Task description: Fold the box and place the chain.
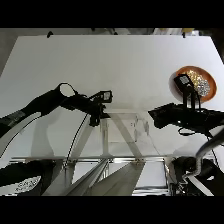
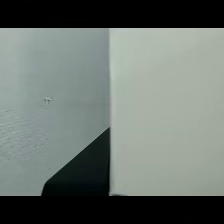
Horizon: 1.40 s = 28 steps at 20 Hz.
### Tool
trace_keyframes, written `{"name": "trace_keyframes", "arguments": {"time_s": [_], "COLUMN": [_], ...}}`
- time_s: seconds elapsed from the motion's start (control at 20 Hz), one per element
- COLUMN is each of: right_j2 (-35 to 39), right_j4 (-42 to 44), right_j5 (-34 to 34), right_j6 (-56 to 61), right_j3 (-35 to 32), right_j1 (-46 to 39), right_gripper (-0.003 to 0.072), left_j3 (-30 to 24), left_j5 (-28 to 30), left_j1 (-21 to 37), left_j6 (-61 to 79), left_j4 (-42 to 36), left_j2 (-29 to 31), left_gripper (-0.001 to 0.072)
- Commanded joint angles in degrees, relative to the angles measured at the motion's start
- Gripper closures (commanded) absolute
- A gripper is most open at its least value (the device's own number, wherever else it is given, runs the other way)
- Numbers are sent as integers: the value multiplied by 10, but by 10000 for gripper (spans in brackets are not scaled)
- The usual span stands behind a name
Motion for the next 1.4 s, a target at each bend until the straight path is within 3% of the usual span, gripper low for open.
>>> {"name": "trace_keyframes", "arguments": {"time_s": [0.0, 0.2, 0.55, 0.85, 1.1, 1.35], "right_j2": [0, 0, -1, -1, -1, -1], "right_j4": [5, 4, -3, -4, -4, -4], "right_j5": [1, 6, 19, 18, 18, 19], "right_j6": [-1, -1, -1, -1, -1, -1], "right_j3": [1, 0, -8, -8, -8, -10], "right_j1": [0, 0, 0, 0, 0, 0], "right_gripper": [364, 364, 366, 366, 366, 366], "left_j3": [-4, -4, -4, -2, 45, 46], "left_j5": [26, 68, 76, 46, 12, 5], "left_j1": [0, 0, 0, 0, 0, 0], "left_j6": [38, 80, 80, 60, 42, 59], "left_j4": [-23, -52, -52, -13, 34, 29], "left_j2": [-13, -14, -47, -47, -48, -68], "left_gripper": [704, 704, 704, 706, 708, 707]}}
